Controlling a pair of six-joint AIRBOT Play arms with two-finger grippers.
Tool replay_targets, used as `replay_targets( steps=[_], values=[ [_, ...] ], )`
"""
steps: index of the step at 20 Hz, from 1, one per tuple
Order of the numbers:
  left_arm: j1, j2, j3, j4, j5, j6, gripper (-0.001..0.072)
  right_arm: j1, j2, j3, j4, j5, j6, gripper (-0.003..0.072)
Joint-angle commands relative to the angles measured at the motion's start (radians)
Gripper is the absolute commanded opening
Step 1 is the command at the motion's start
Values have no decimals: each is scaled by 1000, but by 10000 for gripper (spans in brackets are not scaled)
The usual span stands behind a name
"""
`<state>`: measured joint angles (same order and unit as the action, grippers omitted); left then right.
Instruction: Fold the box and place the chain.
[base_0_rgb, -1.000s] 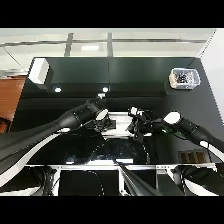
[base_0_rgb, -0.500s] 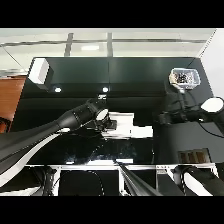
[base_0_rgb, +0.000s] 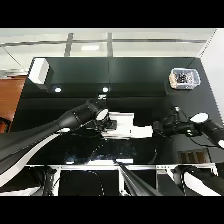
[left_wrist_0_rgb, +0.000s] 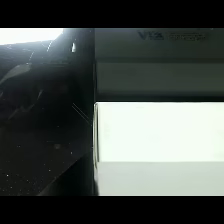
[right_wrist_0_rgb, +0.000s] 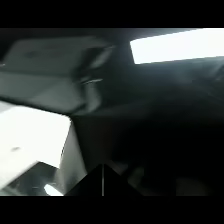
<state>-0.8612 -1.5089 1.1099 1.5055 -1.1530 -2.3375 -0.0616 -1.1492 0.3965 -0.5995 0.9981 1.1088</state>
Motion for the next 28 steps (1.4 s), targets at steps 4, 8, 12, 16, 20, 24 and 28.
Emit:
replay_targets(
  steps=[4,8,12,16,20,24,28],
  values=[
    [0,1,0,0,0,0,26,95,-44,95,151,81,-137,110],
    [0,1,0,0,0,0,27,101,-44,157,163,176,-134,551],
    [0,1,0,0,0,0,26,170,-44,164,160,151,-116,413],
    [0,1,0,0,0,0,26,247,-44,201,107,114,-41,354],
    [0,1,0,0,0,0,27,330,-44,240,-11,48,89,334],
    [0,1,0,0,1,0,26,417,-44,249,-98,-24,193,297],
    [0,1,0,0,1,0,26,489,-45,256,-185,-100,335,297]
  ],
)
